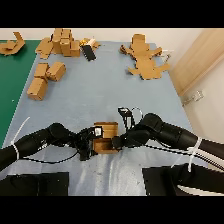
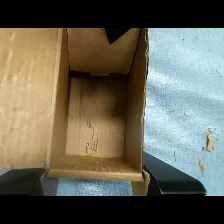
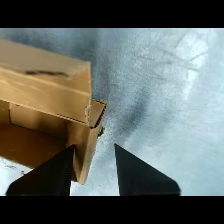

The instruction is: Fold the box.

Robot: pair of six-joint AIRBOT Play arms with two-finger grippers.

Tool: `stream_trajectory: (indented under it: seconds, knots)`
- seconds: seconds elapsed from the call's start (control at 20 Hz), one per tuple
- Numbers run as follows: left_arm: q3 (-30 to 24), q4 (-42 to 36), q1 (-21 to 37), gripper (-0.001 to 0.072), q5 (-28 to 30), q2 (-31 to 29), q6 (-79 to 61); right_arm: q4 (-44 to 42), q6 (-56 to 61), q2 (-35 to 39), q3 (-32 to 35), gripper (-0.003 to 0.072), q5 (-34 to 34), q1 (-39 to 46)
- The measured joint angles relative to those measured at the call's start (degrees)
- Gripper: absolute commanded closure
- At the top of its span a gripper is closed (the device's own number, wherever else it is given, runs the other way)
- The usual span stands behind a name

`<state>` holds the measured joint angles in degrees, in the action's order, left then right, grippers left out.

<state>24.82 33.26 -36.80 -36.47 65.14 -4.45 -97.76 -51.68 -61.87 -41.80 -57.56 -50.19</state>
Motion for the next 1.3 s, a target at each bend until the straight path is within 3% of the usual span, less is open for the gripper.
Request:
stream_trajectory:
  seconds: [0.3, 0.6, 0.75, 0.9, 0.95, 1.0, 1.2, 1.25, 1.3]
  knots:
    - [0.0, 0.0, 0.0, 0.0201, 0.0, 0.0, 0.0, 3.9, 6.6, -5.4, -5.5, 0.0303, -7.7, -2.6]
    - [0.0, 0.0, 0.0, 0.0201, 0.0, 0.0, 0.0, 4.6, 9.7, -10.6, -9.5, 0.0307, -10.0, -3.7]
    - [0.0, 0.0, 0.0, 0.0201, 0.0, 0.0, 0.0, 4.6, 10.3, -13.2, -11.0, 0.041, -10.4, -3.8]
    - [0.0, 0.0, 0.0, 0.0201, 0.0, 0.0, 0.0, 4.6, 10.4, -14.6, -11.6, 0.0597, -11.4, -3.8]
    - [0.0, 0.0, 0.0, 0.0201, 0.0, 0.0, 0.0, 4.6, 10.6, -14.8, -11.7, 0.0603, -11.9, -3.8]
    - [0.0, 0.0, 0.0, 0.0201, 0.0, 0.0, 0.0, 4.6, 10.8, -15.0, -11.8, 0.0681, -12.1, -3.8]
    - [0.0, -0.1, 0.0, 0.0201, 0.0, 0.0, 0.1, 4.8, 10.8, -15.3, -11.9, 0.068, -12.4, -3.8]
    - [0.0, -0.1, 0.0, 0.0201, 0.0, 0.0, 0.1, 4.8, 10.8, -15.3, -11.9, 0.0602, -12.5, -3.8]
    - [0.0, 0.1, 0.0, 0.0201, 0.0, 0.0, -0.1, 4.8, 10.1, -15.3, -12.0, 0.0398, -13.0, -3.8]
